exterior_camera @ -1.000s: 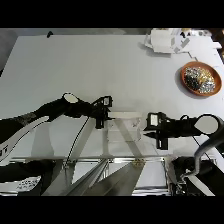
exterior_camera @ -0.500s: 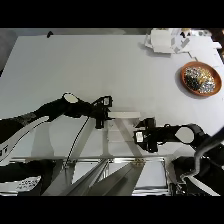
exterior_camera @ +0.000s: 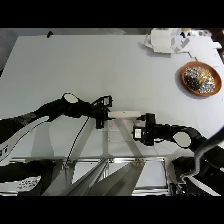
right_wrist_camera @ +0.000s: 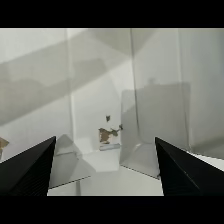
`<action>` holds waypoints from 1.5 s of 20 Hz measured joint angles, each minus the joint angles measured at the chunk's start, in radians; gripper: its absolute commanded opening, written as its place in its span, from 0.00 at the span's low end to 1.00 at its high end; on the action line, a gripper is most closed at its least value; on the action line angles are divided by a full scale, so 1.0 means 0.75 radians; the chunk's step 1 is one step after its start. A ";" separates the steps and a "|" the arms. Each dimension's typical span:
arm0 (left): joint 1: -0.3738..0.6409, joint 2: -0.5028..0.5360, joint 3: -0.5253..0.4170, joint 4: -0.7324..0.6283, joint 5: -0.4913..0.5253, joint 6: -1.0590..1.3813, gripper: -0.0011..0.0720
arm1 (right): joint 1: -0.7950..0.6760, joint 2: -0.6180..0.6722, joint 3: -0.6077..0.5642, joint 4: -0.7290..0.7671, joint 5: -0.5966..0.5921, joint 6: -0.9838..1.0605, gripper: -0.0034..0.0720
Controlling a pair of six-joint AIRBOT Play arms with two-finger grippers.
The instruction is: Fold the box and place the chain.
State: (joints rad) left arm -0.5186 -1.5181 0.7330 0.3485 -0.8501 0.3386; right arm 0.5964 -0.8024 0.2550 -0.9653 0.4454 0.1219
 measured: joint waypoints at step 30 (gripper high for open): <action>0.000 0.000 0.000 0.000 0.001 0.002 0.03 | 0.240 0.091 -0.152 -0.082 -0.130 0.228 0.97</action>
State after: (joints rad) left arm -0.5186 -1.5181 0.7330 0.3485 -0.8497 0.3401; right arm 0.7761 -0.7341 0.1413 -1.0271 0.3477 0.2932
